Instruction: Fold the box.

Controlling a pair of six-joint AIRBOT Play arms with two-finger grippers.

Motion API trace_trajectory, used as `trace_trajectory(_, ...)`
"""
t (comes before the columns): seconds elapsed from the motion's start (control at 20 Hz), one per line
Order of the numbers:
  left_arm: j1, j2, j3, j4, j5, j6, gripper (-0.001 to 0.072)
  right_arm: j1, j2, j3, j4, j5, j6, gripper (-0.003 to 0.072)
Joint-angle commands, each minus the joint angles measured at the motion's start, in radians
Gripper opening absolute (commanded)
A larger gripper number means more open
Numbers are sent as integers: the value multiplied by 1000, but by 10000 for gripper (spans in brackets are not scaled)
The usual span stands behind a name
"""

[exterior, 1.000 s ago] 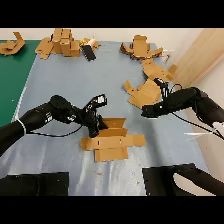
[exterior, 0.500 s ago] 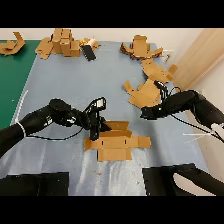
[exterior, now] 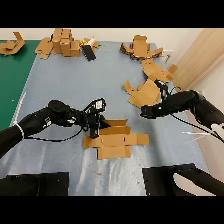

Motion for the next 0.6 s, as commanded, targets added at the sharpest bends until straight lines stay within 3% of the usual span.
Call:
trace_trajectory(0.0,-1,1,0,2,63,-99,15,0,-1,0,1,10,-31,4)
trace_trajectory(0.25,-48,34,-26,45,154,-65,14,0,-1,0,0,-1,-46,4)
trace_trajectory(0.55,-67,145,-144,62,157,-59,14,0,-1,0,0,-1,-54,4)
